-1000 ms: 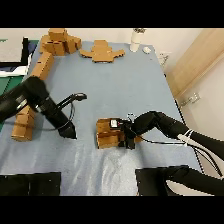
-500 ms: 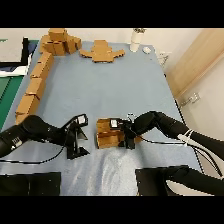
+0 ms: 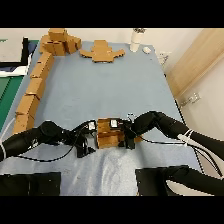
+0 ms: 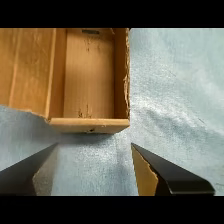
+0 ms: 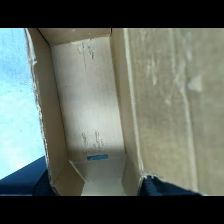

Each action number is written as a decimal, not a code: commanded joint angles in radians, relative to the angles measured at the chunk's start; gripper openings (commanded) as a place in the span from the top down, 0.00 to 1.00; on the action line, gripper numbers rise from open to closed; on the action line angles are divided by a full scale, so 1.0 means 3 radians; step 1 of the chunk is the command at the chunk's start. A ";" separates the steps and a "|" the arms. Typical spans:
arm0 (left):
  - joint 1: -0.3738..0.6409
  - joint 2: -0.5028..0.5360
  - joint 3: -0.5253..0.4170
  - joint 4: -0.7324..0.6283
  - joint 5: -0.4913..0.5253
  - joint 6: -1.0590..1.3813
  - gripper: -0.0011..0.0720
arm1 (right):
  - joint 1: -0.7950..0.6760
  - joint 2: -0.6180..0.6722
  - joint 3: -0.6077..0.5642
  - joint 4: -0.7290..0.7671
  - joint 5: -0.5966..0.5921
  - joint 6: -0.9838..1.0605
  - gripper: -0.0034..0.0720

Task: Fold the box.

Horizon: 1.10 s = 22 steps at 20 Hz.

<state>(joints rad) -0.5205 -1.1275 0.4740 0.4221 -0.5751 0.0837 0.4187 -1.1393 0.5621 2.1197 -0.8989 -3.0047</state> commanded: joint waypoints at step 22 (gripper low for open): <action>-0.0303 -0.0401 0.0253 -0.0206 0.0348 0.0282 0.03 | 0.0000 -0.0001 -0.0001 0.0000 0.0000 0.0001 0.17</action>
<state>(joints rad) -0.6098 -1.2446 0.5468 0.3595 -0.4698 0.1680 0.4187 -1.1393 0.5621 2.1193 -0.8989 -3.0047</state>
